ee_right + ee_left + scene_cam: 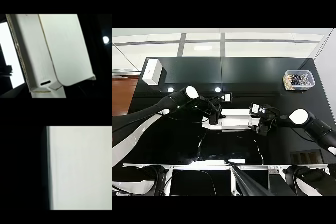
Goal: Fold the box and place the chain.
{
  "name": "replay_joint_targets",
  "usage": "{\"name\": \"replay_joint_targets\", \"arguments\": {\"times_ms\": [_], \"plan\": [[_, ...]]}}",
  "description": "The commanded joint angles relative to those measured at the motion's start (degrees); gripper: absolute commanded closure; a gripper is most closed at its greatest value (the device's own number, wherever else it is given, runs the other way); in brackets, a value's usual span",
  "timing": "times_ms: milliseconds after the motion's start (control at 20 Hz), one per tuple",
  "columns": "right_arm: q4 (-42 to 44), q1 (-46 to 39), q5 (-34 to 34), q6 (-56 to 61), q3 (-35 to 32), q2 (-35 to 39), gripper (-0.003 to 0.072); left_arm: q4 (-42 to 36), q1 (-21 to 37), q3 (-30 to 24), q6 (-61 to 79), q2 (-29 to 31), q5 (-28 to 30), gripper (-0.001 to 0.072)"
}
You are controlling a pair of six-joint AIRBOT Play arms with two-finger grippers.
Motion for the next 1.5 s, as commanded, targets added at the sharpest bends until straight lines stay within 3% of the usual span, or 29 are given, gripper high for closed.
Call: {"name": "replay_joint_targets", "arguments": {"times_ms": [0, 150, 350, 900, 1450], "plan": [[5.8, -0.2, -1.7, -7.8, 0.2, -0.2, -0.0025, 0.0, 0.0, 0.0, 0.0, 0.0, 0.0, 0.0683], [8.8, -0.7, -3.0, -10.0, 0.2, -1.9, -0.0025, 0.0, 0.0, 0.0, 0.0, 0.0, 0.0, 0.0683], [12.0, -1.2, 0.9, -13.0, 0.2, -5.6, -0.0025, 0.0, 0.0, 0.0, 0.0, 0.0, 0.0, 0.0683], [10.2, -1.2, 1.3, -19.8, 0.1, -12.9, -0.0024, 0.0, 0.0, 0.0, 0.0, 0.0, 0.0, 0.0683], [10.1, -1.3, 1.0, -19.8, 0.1, -14.3, -0.0023, 0.0, 0.0, 0.0, 0.0, 0.0, 0.0, 0.0682]]}}
